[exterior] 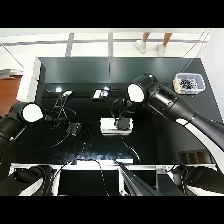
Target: Fold the box and place the chain.
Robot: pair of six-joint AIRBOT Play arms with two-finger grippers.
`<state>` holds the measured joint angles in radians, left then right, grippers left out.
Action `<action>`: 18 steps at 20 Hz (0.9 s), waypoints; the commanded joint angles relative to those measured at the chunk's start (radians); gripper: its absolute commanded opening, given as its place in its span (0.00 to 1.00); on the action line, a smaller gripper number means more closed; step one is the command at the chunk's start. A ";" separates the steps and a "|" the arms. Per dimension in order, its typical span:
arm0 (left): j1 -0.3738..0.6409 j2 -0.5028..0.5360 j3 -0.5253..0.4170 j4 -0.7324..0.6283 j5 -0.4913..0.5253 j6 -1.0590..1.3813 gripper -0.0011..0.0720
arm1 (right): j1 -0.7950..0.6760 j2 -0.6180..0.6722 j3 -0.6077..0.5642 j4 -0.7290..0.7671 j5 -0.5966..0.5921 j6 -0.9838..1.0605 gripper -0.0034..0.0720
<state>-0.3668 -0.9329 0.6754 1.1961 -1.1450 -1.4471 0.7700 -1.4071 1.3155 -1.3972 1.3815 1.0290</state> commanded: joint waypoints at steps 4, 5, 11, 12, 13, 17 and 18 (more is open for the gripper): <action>0.001 0.001 0.000 0.001 0.001 0.000 0.97 | -0.001 -0.014 -0.041 0.011 -0.023 -0.057 0.98; 0.001 0.001 0.000 0.001 0.001 0.000 0.97 | -0.001 -0.016 -0.041 0.010 -0.034 -0.063 0.98; 0.001 0.001 0.000 0.001 0.001 0.000 0.97 | 0.006 -0.026 -0.058 0.035 -0.068 -0.142 0.98; 0.001 0.001 0.000 0.001 0.001 0.000 0.97 | 0.008 -0.026 -0.066 0.032 -0.080 -0.149 0.98; 0.001 0.001 0.000 0.002 0.001 0.000 0.97 | 0.010 -0.026 -0.076 0.030 -0.093 -0.149 0.98; 0.001 0.001 0.000 0.004 0.001 0.000 0.97 | 0.022 -0.027 -0.085 -0.016 -0.113 -0.147 0.98; 0.001 0.001 0.000 0.004 0.001 0.000 0.97 | 0.023 -0.027 -0.085 -0.018 -0.114 -0.147 0.97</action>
<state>-0.3668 -0.9329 0.6754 1.1992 -1.1446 -1.4471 0.7860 -1.4338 1.2362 -1.3918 1.2835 0.8886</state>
